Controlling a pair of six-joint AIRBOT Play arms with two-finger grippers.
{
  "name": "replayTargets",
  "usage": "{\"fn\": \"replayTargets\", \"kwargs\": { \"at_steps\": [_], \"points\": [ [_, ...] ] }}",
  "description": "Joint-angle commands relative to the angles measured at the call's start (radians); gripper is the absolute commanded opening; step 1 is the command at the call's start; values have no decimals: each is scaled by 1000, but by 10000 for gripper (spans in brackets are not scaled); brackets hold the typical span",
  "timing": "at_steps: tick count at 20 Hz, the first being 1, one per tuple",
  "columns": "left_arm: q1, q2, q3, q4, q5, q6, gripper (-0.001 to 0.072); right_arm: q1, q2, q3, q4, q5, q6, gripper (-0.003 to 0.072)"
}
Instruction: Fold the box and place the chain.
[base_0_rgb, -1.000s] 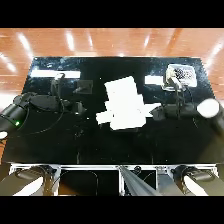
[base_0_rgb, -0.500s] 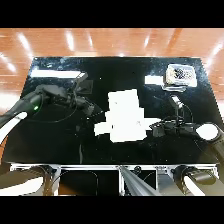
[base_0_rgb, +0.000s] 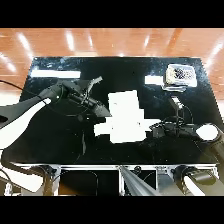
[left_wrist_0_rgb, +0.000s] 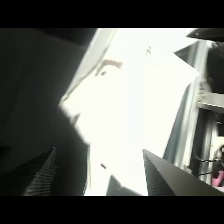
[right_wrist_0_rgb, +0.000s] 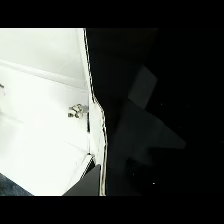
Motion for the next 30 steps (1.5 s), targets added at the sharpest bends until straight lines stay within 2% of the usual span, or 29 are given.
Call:
{"fn": "replayTargets", "kwargs": {
  "at_steps": [1, 10, 16, 17, 18, 20, 22, 23, 24, 27, 30],
  "points": [
    [-19, -39, 19, -49, 31, 34, 612, 0, 0, 0, 1, 0, 10, 36],
    [-89, -42, 49, -50, -39, 64, 593, 1, 0, 0, 1, 2, 29, 36],
    [-89, -47, 48, -44, -37, 83, 463, 1, 0, 0, 2, 9, 29, 36],
    [-89, -51, 48, -45, -37, 83, 427, 1, 0, 0, 2, 9, 29, 36],
    [-93, -57, 48, -45, -34, 82, 356, 0, 0, 0, 2, 9, 29, 36],
    [-104, -80, 48, -45, -22, 82, 45, 1, 0, 0, 2, 8, 35, 36],
    [-113, -101, 48, -47, 26, 113, 25, 0, 0, 0, 8, 12, 37, 39],
    [-113, -101, 48, -36, 41, 119, 24, 0, 0, 0, 9, 13, 40, 287],
    [-107, -99, 49, -26, 58, 119, 23, 0, 0, 3, 5, 24, 35, 707],
    [-74, -96, 72, -14, 136, 108, 22, -3, 0, 79, -99, 74, 38, 713],
    [-51, -80, 100, 5, 153, 112, 21, -21, 0, 207, -226, 87, 56, 713]
  ]
}}
